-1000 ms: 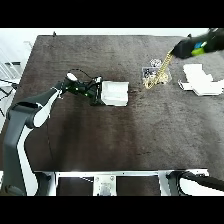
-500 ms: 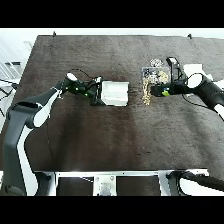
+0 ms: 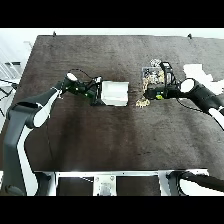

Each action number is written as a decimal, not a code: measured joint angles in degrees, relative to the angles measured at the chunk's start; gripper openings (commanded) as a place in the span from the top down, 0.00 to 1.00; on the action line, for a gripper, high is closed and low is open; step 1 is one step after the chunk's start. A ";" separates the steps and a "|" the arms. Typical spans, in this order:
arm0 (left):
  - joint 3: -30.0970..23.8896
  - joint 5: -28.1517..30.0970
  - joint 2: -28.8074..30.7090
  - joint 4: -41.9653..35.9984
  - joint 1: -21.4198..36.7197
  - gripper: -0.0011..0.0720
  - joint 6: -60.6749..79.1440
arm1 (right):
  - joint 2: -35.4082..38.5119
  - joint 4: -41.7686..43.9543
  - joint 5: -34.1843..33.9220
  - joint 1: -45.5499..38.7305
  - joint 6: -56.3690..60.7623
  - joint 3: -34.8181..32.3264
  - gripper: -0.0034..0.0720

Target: Fold the box and place the chain.

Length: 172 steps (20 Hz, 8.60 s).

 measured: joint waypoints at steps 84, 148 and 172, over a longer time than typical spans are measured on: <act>0.00 0.00 0.00 0.00 0.00 0.36 0.00 | 9.62 -0.02 1.09 9.75 -1.44 18.32 0.93; 0.00 0.00 0.00 0.00 0.00 0.36 0.00 | -30.42 8.00 -12.63 -1.31 6.25 27.12 0.93; 0.00 0.09 0.00 0.00 0.00 0.36 0.02 | 13.81 -6.27 7.41 14.16 9.97 22.34 0.93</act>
